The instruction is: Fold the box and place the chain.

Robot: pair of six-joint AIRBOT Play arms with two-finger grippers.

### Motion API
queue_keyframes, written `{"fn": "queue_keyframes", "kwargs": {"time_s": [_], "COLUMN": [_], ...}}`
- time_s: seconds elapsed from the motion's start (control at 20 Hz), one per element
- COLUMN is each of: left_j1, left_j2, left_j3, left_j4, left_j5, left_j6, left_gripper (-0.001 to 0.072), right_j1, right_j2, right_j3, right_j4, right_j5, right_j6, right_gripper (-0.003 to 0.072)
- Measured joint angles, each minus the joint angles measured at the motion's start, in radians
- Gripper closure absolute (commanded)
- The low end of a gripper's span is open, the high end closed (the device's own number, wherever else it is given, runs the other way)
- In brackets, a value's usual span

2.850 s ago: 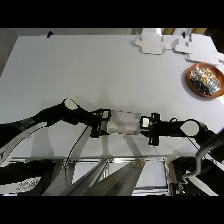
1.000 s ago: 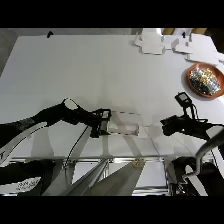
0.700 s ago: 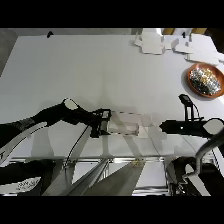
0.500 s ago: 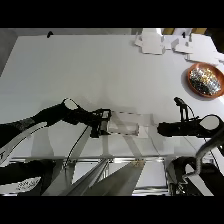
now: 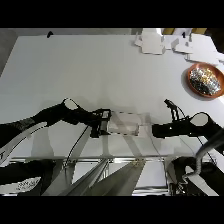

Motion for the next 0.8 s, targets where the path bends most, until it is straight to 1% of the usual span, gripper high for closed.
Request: {"fn": "queue_keyframes", "kwargs": {"time_s": [0.05, 0.2, 0.35, 0.45, 0.5, 0.55, 0.7, 0.8], "left_j1": [0.000, 0.000, 0.000, 0.000, 0.000, 0.000, 0.000, 0.000], "left_j2": [0.000, 0.000, 0.000, 0.000, 0.000, 0.000, 0.000, 0.000], "left_j3": [0.000, 0.000, 0.000, 0.000, 0.000, 0.000, 0.000, 0.000], "left_j4": [0.000, 0.000, 0.000, 0.000, 0.000, 0.000, 0.000, 0.000], "left_j5": [0.000, 0.000, 0.000, 0.000, 0.000, 0.000, -0.001, -0.001], "left_j6": [0.000, 0.000, 0.000, 0.000, 0.000, 0.000, 0.000, 0.000], "left_gripper": [0.0437, 0.0437, 0.0437, 0.0437, 0.0437, 0.0437, 0.0437, 0.0437], "right_j1": [0.013, 0.056, 0.098, 0.114, 0.118, 0.122, 0.127, 0.129], "right_j2": [-0.002, -0.002, 0.018, 0.031, 0.036, 0.039, 0.045, 0.047], "right_j3": [0.000, 0.002, 0.013, 0.024, 0.028, 0.031, 0.036, 0.037], "right_j4": [0.015, 0.083, 0.130, 0.145, 0.149, 0.151, 0.156, 0.159], "right_j5": [-0.012, -0.037, -0.061, -0.073, -0.076, -0.082, -0.087, -0.085], "right_j6": [-0.010, -0.050, -0.076, -0.085, -0.089, -0.089, -0.092, -0.092], "right_gripper": [0.0509, 0.0486, 0.0483, 0.0474, 0.0432, 0.0414, 0.0391, 0.0391]}}
